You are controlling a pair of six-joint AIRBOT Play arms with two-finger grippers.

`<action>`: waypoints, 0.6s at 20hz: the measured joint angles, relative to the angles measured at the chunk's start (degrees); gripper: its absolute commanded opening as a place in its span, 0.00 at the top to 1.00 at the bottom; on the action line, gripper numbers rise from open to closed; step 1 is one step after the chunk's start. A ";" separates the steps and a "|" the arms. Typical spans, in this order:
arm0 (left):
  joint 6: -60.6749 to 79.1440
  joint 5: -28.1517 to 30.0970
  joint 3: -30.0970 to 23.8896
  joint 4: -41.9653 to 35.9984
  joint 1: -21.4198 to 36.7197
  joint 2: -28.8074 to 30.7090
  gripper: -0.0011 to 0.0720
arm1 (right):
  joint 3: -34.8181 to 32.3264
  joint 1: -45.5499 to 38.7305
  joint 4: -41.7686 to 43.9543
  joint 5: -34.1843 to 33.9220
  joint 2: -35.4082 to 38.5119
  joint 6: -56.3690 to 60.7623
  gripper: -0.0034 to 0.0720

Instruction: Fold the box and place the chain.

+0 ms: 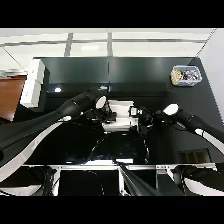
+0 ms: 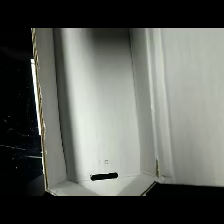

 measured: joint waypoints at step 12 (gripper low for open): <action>-3.65 -2.71 1.97 1.20 -0.76 -2.25 0.94 | -0.02 0.00 0.00 0.11 -0.02 0.02 0.78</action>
